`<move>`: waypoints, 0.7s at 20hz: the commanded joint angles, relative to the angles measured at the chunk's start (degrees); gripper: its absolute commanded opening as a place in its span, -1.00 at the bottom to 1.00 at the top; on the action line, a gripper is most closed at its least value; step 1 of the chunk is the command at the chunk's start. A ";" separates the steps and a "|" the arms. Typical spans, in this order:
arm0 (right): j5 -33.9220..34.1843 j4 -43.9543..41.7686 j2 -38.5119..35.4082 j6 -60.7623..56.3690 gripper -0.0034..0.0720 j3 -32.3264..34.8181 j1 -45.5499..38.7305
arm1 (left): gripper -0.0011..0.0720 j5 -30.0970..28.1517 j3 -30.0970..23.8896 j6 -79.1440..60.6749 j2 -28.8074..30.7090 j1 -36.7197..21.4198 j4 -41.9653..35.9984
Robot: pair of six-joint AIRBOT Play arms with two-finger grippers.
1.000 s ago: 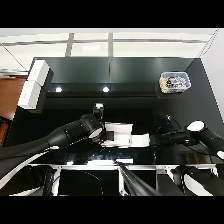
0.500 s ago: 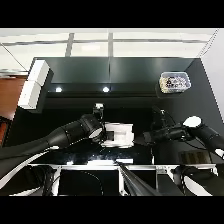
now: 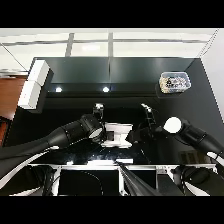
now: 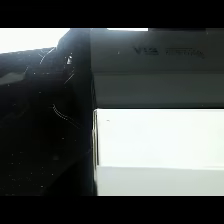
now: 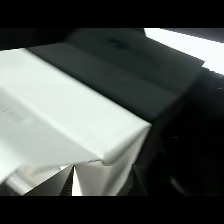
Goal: Fold the box and place the chain.
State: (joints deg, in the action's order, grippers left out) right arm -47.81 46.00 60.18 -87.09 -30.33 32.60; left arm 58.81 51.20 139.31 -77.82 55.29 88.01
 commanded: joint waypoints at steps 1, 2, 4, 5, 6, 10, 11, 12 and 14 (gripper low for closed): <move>4.39 17.62 0.00 -22.32 0.17 -2.58 7.28 | -0.89 -0.02 0.00 -0.02 -0.02 -0.02 0.02; 3.82 20.65 0.00 -24.26 0.16 -3.32 8.79 | -0.89 0.00 0.00 -0.02 -0.02 -0.02 0.02; 2.05 26.91 0.28 -31.32 0.06 -4.92 11.80 | -0.89 0.33 0.00 -0.02 -0.02 -0.02 0.00; 0.94 29.79 0.76 -35.28 0.06 -5.99 13.11 | -0.89 0.24 0.00 -0.02 -0.02 -0.02 0.00; -0.37 31.45 1.62 -38.07 0.06 -7.19 14.10 | -0.89 0.20 0.00 -0.02 -0.02 -0.02 0.00; -6.27 36.59 7.23 -44.28 0.05 -12.39 17.62 | -0.89 0.20 0.00 -0.02 -0.02 -0.02 0.02; -6.91 36.81 8.44 -45.83 -0.01 -12.85 18.18 | -0.89 0.20 0.00 -0.02 -0.02 -0.02 0.02; -7.85 36.15 9.51 -46.45 -0.21 -13.25 18.38 | -0.89 0.20 0.00 -0.02 -0.02 -0.02 0.02; -8.63 34.75 10.73 -48.48 -0.27 -13.64 18.78 | -0.89 0.20 0.00 -0.02 -0.02 -0.02 0.02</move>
State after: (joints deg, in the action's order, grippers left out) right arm -53.78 79.88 68.53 -130.65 -42.54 50.06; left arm 59.00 51.20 139.28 -77.82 55.29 87.99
